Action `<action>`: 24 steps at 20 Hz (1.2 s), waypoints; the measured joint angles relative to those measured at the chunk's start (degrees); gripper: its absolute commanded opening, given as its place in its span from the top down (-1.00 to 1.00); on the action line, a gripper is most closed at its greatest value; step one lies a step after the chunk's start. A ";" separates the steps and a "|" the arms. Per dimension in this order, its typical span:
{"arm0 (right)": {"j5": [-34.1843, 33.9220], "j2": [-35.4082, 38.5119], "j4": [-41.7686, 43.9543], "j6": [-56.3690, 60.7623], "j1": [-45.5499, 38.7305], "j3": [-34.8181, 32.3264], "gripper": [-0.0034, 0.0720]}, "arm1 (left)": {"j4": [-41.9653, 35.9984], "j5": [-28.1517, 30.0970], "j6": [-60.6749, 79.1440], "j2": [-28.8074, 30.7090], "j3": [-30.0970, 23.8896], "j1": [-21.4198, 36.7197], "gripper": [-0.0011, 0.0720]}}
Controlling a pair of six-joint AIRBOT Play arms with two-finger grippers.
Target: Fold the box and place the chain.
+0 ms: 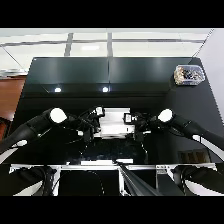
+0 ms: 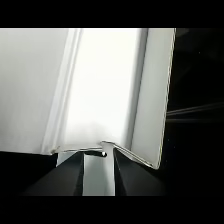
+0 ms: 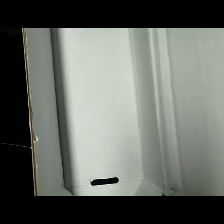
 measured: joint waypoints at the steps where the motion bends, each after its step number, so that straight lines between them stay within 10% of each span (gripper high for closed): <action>1: -0.02 0.00 0.02 0.02 0.00 0.00 -0.20 | -0.96 0.50 0.09 -0.37 0.00 0.00 0.37; 9: -0.20 0.00 0.04 0.07 0.00 0.00 -0.20 | -8.35 3.19 4.11 -4.02 0.00 0.04 0.38; 12: -0.17 0.00 0.04 0.02 0.00 0.00 -0.20 | -8.98 3.48 4.76 -4.42 0.00 0.04 0.86; 15: -0.11 0.00 0.02 0.00 0.00 0.00 -0.20 | -9.03 3.19 5.84 -4.55 0.00 0.04 0.20; 17: -0.09 0.00 0.02 -0.02 0.00 0.00 -0.20 | -8.98 2.93 6.45 -4.59 0.00 0.04 0.19; 19: -0.07 0.00 0.02 -0.02 0.00 0.00 -0.20 | -8.72 2.73 6.84 -4.59 0.00 0.04 0.60; 21: -0.04 0.00 0.00 -0.02 0.00 0.00 -0.20 | -8.52 2.60 7.26 -4.59 0.02 0.04 -0.20; 24: 0.00 0.00 0.04 -0.02 0.00 0.00 -0.20 | -7.15 2.27 7.28 -4.42 0.11 0.07 0.82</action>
